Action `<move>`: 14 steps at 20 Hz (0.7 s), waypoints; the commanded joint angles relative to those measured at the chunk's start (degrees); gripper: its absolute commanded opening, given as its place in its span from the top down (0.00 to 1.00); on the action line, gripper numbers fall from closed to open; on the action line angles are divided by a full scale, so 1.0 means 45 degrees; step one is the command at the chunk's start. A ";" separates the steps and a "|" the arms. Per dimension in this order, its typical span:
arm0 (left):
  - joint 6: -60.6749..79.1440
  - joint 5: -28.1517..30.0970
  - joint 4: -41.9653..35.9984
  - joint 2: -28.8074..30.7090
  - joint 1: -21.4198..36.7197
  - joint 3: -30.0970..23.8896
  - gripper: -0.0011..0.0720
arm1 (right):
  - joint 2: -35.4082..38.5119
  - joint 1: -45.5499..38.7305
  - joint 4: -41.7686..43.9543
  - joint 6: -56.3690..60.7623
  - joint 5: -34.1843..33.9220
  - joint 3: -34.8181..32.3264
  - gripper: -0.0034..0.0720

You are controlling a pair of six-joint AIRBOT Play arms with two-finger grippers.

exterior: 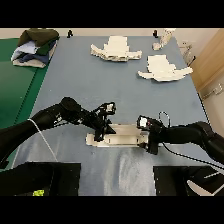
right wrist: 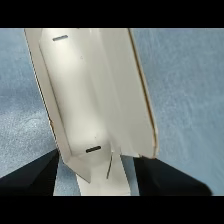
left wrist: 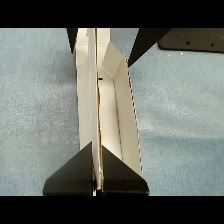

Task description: Fold the box.

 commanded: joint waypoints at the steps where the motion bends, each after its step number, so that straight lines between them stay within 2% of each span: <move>1: 0.0005 -0.0005 0.0005 0.0010 0.0015 0.0010 0.97 | -0.0729 -0.0792 0.2254 -0.2759 0.0015 -0.0330 0.01; 5: 0.0005 0.0000 0.0005 0.0010 0.0015 0.0010 0.97 | -0.1399 -0.0782 0.2093 -0.2739 -0.0170 -0.0316 0.01; 10: 0.0005 0.0000 0.0005 0.0010 0.0015 0.0010 0.97 | -0.1404 -0.0772 0.1889 -0.2827 -0.0452 -0.0316 0.01; 14: 0.0005 -0.0005 0.0005 0.0010 0.0015 0.0010 0.97 | -0.1778 -0.0782 0.2123 -0.4707 -0.0340 -0.0321 0.01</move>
